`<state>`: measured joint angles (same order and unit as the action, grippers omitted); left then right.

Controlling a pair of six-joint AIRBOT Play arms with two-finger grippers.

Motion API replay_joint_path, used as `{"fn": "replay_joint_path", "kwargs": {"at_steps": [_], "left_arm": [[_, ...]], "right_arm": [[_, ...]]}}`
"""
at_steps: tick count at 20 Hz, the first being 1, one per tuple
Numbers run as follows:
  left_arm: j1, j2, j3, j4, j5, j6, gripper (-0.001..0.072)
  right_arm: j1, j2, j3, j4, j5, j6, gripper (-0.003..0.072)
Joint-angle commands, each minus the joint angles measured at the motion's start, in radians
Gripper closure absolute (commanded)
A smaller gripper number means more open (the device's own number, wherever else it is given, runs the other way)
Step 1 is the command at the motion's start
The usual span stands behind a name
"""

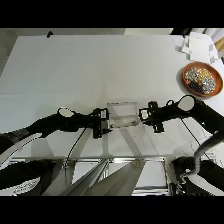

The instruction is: Fold the box and place the chain.

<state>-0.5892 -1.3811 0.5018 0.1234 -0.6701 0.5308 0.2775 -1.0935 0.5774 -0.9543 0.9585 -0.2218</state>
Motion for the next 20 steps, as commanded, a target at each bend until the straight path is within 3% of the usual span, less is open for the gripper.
{"fn": "replay_joint_path", "kwargs": {"at_steps": [1, 8, 13, 20], "left_arm": [[0.0, 0.001, 0.0, 0.0, 0.0, 0.0, 0.0606], [0.0, 0.001, 0.0, 0.0, 0.0, 0.0, 0.0606], [0.0, 0.001, 0.0, 0.0, 0.0, 0.0, 0.0606], [0.0, 0.001, 0.0, 0.0, 0.0, 0.0, 0.0606]], "right_arm": [[0.038, -0.006, 0.0, 0.016, -0.06, -0.023, 0.0577], [0.045, -0.006, -0.005, 0.025, -0.065, -0.023, 0.0577], [0.045, -0.006, -0.032, 0.083, -0.141, -0.024, 0.0576], [0.045, -0.007, -0.036, 0.211, -0.144, -0.076, 0.0575]]}}
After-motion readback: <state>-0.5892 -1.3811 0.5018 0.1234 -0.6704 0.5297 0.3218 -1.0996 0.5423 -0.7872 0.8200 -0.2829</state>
